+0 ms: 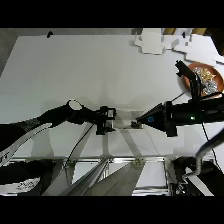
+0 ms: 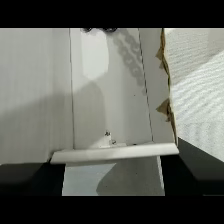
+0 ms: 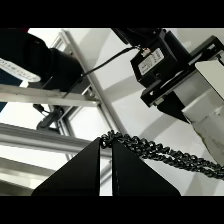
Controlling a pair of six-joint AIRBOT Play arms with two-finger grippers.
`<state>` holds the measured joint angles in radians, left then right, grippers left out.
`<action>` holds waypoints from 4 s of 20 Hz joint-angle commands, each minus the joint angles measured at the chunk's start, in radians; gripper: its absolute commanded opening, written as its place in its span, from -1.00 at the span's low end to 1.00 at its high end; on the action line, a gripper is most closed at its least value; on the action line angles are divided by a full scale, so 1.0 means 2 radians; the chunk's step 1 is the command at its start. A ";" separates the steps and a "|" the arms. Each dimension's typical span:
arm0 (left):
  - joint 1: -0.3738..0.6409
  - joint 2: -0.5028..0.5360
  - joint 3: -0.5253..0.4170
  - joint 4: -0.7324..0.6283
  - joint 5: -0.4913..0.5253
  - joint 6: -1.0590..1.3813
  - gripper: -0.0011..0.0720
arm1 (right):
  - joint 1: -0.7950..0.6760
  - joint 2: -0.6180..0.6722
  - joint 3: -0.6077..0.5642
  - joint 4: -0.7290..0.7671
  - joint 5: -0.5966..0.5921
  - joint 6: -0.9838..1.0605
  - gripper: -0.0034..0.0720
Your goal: Fold the box and place the chain.
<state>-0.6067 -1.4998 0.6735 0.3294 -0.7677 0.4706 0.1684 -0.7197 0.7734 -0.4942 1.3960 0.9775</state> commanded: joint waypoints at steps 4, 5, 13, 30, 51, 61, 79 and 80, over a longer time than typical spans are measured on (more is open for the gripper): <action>0.000 0.000 0.000 0.000 0.000 0.000 -0.56 | 0.000 0.000 0.001 0.029 0.000 -0.013 -0.85; 0.000 0.000 0.000 0.000 0.000 0.000 -0.56 | 0.000 0.000 0.001 0.039 0.001 -0.020 -0.85; 0.000 0.000 0.000 0.000 0.000 0.000 -0.56 | 0.000 0.000 0.001 0.119 0.002 -0.046 -0.85; 0.000 0.000 0.000 0.000 0.000 0.000 -0.56 | 0.000 0.000 0.001 0.167 -0.014 -0.049 -0.85; 0.000 0.000 0.000 0.000 0.000 0.000 -0.56 | 0.110 -0.072 -0.008 -0.192 -0.175 -0.015 -0.85; 0.000 0.000 0.000 0.000 0.000 0.000 -0.56 | 0.151 -0.176 -0.008 -0.239 -0.194 0.036 -0.84; 0.000 0.000 0.000 0.000 0.000 0.000 -0.56 | 0.109 -0.175 0.128 -0.548 -0.142 0.216 -0.44; 0.000 0.000 0.000 0.000 0.000 0.000 -0.56 | 0.090 -0.180 0.128 -0.547 -0.140 0.217 -0.44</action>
<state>-0.6067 -1.4998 0.6735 0.3294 -0.7677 0.4709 0.4126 -1.0630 1.0203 -1.4948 1.1107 1.3537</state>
